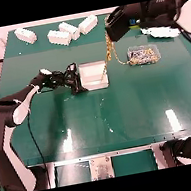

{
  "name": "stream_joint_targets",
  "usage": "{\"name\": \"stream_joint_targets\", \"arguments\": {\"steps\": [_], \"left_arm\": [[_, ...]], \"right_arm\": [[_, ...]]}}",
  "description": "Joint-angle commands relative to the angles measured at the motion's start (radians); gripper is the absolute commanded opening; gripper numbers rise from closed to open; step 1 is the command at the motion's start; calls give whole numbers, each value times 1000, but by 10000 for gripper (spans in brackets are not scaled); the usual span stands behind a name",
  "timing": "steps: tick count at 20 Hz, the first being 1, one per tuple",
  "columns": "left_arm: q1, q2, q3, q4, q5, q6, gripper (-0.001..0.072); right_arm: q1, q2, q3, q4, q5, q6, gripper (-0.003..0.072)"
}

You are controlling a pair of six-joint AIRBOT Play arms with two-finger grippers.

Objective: Fold the box and place the chain.

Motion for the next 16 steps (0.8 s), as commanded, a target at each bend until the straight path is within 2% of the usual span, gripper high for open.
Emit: {"name": "stream_joint_targets", "arguments": {"steps": [1, 6, 11, 16], "left_arm": [[1, 1, 1, 0, 0, 0, 469], [1, 1, 1, 0, -1, 0, 469], [1, 1, 1, 0, -1, 0, 469], [1, 1, 1, 0, -1, 0, 469]], "right_arm": [[3, -4, -82, 81, -90, 0, 10], [3, -4, -222, 116, -176, 11, 10], [2, -28, -372, 136, -332, 11, 9], [2, -122, -426, 203, -372, 10, 8]]}}
